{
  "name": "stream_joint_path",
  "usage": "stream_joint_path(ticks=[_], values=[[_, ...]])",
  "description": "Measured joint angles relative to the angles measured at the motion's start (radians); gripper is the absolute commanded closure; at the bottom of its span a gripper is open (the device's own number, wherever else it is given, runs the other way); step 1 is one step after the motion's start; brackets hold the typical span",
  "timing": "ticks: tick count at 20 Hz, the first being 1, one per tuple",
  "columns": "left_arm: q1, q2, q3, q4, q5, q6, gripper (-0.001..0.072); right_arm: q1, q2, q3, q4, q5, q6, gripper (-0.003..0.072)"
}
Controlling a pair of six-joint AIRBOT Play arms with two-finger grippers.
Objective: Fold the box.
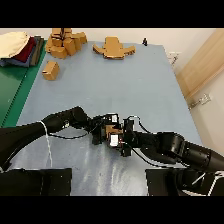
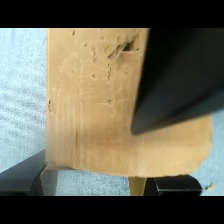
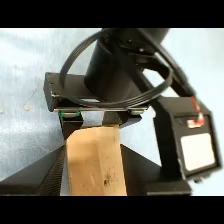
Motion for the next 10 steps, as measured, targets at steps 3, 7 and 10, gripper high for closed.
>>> stream_joint_path(ticks=[3,7,10], values=[[0.000,0.000,0.000,-0.002,0.002,0.000,0.0325,-0.014,0.008,0.000,0.000,-0.002,0.010,0.0165],[0.000,0.000,0.000,0.014,0.000,0.019,0.0326,-0.023,0.002,0.000,-0.005,-0.019,0.049,0.0167],[0.000,0.000,0.000,0.010,-0.003,0.014,0.0326,-0.024,-0.016,0.000,0.002,-0.043,0.080,0.0167]])
